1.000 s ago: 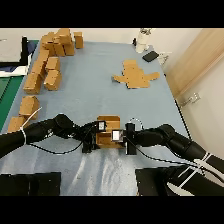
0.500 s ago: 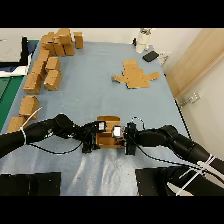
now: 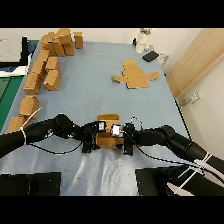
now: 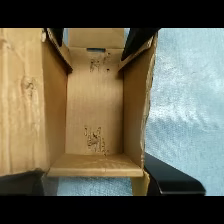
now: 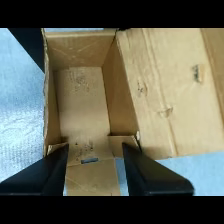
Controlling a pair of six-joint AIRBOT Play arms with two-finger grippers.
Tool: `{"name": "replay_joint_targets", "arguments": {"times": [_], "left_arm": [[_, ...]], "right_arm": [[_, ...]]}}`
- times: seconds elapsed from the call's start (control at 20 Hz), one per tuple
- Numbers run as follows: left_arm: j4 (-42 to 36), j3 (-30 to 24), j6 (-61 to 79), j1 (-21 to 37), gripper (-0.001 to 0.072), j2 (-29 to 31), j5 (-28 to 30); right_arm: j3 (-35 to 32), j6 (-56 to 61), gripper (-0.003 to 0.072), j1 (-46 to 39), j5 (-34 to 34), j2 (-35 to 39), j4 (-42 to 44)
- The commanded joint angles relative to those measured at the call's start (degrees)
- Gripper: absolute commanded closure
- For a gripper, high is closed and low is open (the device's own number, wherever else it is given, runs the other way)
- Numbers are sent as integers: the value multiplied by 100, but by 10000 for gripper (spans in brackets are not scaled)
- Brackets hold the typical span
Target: Fold the box.
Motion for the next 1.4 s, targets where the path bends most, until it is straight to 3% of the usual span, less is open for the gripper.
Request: {"name": "replay_joint_targets", "arguments": {"times": [0.0, 0.05, 0.2, 0.35, 0.4, 0.45, 0.5, 0.55, 0.6, 0.65, 0.75, 0.8, 1.1, 1.35], "left_arm": [[0, 2, 0, 0, 192, 0, 2], [-2, 2, 0, 0, 192, 0, 0], [-2, 2, 0, 0, 192, 0, 0], [-2, 2, 0, 0, 192, 0, 0], [-2, 2, 0, 0, 192, 0, 2], [-2, 2, 0, 0, 192, 0, 2], [-2, 2, 0, 0, 192, -2, 0], [-2, 2, 0, 0, 192, 0, 0], [-2, 2, 0, 0, 192, 0, 0], [0, 2, 0, 0, 192, 0, 0], [-2, 2, 0, 0, 192, 0, 2], [0, 2, 0, 0, 192, 0, 0], [0, 2, 0, 0, 192, 0, 2], [-2, 2, 0, 0, 192, 0, 2]], "right_arm": [[-4, -46, 135, 0, 22, -55, -22], [-4, -46, 182, -2, 22, -52, -39], [11, 531, 183, -61, -59, 22, -289], [433, 3497, 184, -101, -977, 407, -1908], [614, 4518, 245, -101, -1440, 566, -2656], [761, 5418, 409, -116, -1928, 756, -3375], [848, 6083, 466, -153, -2363, 925, -3934], [894, 6728, 476, -238, -2754, 1064, -4354], [901, 7230, 576, -374, -3165, 1180, -4651], [898, 7635, 601, -573, -3545, 1209, -4754], [844, 8002, 620, -1086, -3888, 1113, -4500], [782, 7997, 682, -1360, -3838, 1036, -4194], [175, 6806, 682, -2260, -2452, 101, -1392], [133, 5873, 682, -2251, -1980, -280, -26]]}}
